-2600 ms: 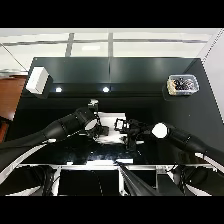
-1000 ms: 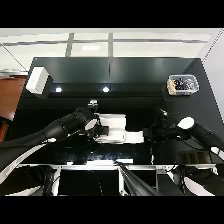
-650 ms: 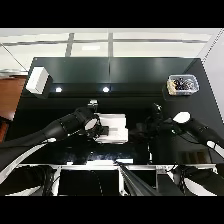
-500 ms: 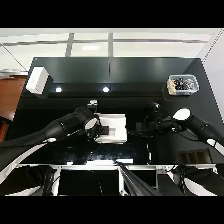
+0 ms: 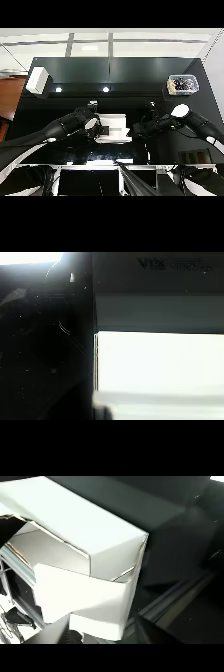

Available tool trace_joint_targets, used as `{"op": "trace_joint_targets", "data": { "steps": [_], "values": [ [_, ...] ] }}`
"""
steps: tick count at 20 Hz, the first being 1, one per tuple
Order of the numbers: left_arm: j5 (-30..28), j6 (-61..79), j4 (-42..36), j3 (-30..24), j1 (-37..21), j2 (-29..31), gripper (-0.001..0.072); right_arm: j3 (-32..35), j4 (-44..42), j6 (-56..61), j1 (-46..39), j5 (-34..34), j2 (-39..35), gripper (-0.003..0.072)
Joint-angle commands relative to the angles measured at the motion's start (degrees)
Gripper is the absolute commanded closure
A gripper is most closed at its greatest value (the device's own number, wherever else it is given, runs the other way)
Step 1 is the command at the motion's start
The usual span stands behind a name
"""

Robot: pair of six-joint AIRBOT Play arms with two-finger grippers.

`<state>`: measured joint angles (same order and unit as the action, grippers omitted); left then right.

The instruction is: Fold the box and place the chain.

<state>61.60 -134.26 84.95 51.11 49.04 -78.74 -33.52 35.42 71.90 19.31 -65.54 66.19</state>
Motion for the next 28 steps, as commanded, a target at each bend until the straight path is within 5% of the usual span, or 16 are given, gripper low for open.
{"op": "trace_joint_targets", "data": {
  "steps": [1, 8, 10, 23, 28],
  "values": [
    [0.0, 0.3, 0.0, 0.0, 0.0, 0.0, 0.0681, -0.2, 0.3, 3.3, 2.8, 1.9, 0.0, 0.0338],
    [0.0, 0.3, 0.0, 0.0, 0.0, 0.0, 0.068, -2.3, 4.4, 9.8, 7.9, 7.8, 0.0, 0.0343],
    [0.0, 0.3, 0.0, 0.0, 0.0, 0.0, 0.068, -4.0, 8.6, 13.8, 10.3, 9.6, 0.0, 0.0189],
    [0.0, 0.3, 0.3, 0.0, 0.0, -0.1, 0.068, -8.6, 26.2, 36.9, 20.6, 15.5, 0.2, 0.0221],
    [0.0, 0.4, 0.3, 0.0, 0.0, -0.1, 0.068, -8.6, 26.2, 39.3, 20.8, 16.8, 0.2, 0.0222]
  ]
}}
